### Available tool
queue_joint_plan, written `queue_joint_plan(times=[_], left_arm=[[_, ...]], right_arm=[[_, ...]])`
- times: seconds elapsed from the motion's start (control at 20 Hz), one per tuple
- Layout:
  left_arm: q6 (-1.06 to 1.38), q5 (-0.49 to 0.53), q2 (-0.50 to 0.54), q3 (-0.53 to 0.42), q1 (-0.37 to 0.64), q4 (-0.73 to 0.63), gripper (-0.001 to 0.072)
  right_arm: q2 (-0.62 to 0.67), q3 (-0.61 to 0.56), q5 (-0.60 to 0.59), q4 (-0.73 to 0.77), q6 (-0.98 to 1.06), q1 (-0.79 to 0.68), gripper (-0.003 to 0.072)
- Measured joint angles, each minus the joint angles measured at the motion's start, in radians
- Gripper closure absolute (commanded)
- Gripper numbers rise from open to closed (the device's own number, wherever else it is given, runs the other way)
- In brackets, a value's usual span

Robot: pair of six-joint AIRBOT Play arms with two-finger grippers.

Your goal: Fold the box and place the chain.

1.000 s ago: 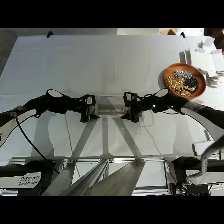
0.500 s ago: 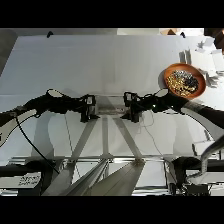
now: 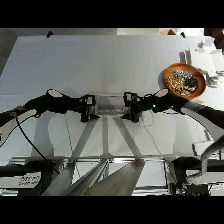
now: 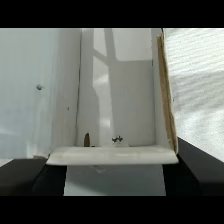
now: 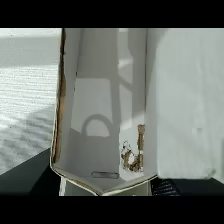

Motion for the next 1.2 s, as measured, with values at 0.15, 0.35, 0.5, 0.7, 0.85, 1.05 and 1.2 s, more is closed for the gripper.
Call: queue_joint_plan(times=[0.15, 0.35, 0.5, 0.7, 0.85, 1.05, 1.2], left_arm=[[0.001, 0.005, 0.000, 0.000, 0.000, -0.002, 0.0498], [0.001, 0.005, 0.000, 0.000, 0.000, -0.002, 0.0498], [0.001, 0.004, 0.000, 0.000, 0.000, -0.001, 0.0498], [-0.006, 0.008, 0.000, 0.000, 0.000, -0.003, 0.0498], [-0.003, 0.007, 0.000, 0.000, 0.000, -0.003, 0.0498], [-0.002, 0.005, 0.000, 0.000, 0.000, -0.001, 0.0498], [-0.001, 0.004, 0.000, 0.000, 0.000, -0.001, 0.0498]], right_arm=[[0.002, 0.000, 0.003, -0.003, -0.002, 0.001, -0.0023], [0.039, -0.001, 0.000, -0.059, 0.018, 0.001, -0.0018], [0.093, -0.001, 0.003, -0.151, 0.084, 0.001, -0.0018], [0.171, -0.001, 0.026, -0.327, 0.212, 0.001, -0.0018], [0.215, -0.001, 0.048, -0.426, 0.285, 0.001, -0.0018], [0.248, -0.001, 0.074, -0.505, 0.372, 0.001, -0.0016], [0.267, 0.000, 0.100, -0.564, 0.435, 0.001, -0.0009]])
